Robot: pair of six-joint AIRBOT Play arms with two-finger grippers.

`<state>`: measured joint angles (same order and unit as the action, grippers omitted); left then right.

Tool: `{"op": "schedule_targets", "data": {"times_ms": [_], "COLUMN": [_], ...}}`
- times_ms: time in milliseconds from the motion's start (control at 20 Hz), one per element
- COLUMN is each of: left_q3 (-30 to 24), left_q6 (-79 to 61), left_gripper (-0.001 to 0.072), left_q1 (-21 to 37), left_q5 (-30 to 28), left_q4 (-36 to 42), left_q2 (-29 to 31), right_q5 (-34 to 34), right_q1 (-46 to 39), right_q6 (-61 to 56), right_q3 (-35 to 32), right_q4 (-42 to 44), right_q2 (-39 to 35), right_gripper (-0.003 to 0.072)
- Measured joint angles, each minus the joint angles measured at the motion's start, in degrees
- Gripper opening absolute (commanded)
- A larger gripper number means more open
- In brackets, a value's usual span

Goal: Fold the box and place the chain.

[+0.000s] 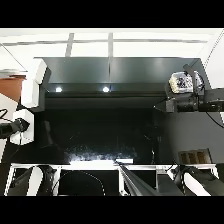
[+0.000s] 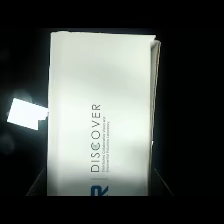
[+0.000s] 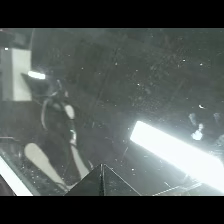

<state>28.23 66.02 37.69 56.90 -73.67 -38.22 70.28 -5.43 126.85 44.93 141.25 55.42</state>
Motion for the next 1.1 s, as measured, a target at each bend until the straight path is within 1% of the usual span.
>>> {"op": "schedule_targets", "data": {"times_ms": [150, 350, 650, 850, 1100], "left_q3": [-0.17, -0.24, -0.24, -0.24, -0.13], "left_q6": [-8.24, -16.28, -25.66, -29.31, -32.28], "left_gripper": [0.0352, 0.0351, 0.0351, 0.035, 0.035], "left_q1": [2.56, 3.45, 3.67, 3.54, 3.32], "left_q5": [-2.82, -6.54, -11.5, -14.78, -17.38], "left_q4": [4.61, 7.26, 10.75, 13.44, 14.45], "left_q2": [-3.87, -8.46, -11.82, -14.45, -17.33], "right_q5": [-0.46, -0.74, -1.11, -2.1, -2.62], "right_q1": [0.0, 0.0, 0.0, 0.0, 0.0], "right_q6": [-0.13, -0.48, -1.51, -1.79, -2.16], "right_q3": [0.0, 0.0, 0.0, 0.0, 0.0], "right_q4": [-0.48, -0.7, -0.87, -0.9, -0.92], "right_q2": [0.0, 0.0, 0.0, 0.0, 0.0], "right_gripper": [0.0021, 0.0022, 0.0022, 0.0021, 0.0022]}}
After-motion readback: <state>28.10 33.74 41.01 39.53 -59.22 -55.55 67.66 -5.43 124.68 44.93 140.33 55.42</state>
